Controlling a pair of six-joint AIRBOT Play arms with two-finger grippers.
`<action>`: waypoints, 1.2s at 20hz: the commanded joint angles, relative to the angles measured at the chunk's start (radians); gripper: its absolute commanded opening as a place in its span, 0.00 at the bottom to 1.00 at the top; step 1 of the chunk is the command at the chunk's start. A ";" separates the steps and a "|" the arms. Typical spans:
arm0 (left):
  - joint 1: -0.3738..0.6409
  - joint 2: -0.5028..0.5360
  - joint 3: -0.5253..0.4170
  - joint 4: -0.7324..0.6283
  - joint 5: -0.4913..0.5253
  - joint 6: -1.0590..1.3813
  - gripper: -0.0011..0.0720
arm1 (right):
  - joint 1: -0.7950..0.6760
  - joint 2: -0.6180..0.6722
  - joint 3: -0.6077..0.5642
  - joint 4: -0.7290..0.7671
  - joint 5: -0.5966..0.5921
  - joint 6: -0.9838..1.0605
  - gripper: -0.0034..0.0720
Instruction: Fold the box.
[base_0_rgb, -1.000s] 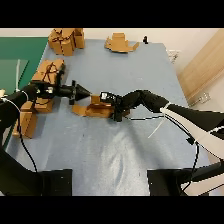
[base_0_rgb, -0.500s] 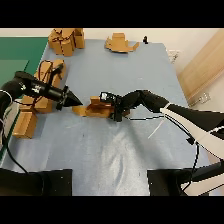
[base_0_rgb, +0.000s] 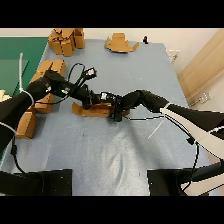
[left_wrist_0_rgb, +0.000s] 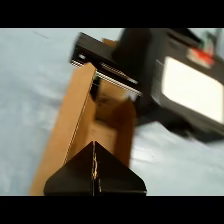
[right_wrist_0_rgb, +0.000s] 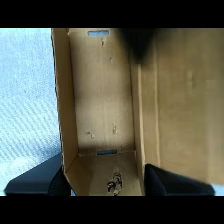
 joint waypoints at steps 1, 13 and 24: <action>-0.036 -0.070 0.085 0.023 0.198 -0.037 0.02 | 0.000 0.000 0.001 0.008 0.002 0.000 0.73; -0.068 -0.390 0.520 0.474 -0.293 -0.346 0.03 | 0.000 0.000 0.001 0.008 0.002 0.000 0.73; 0.225 -0.187 0.612 0.217 -0.481 -0.406 0.02 | 0.000 0.000 0.001 0.008 0.003 0.000 0.73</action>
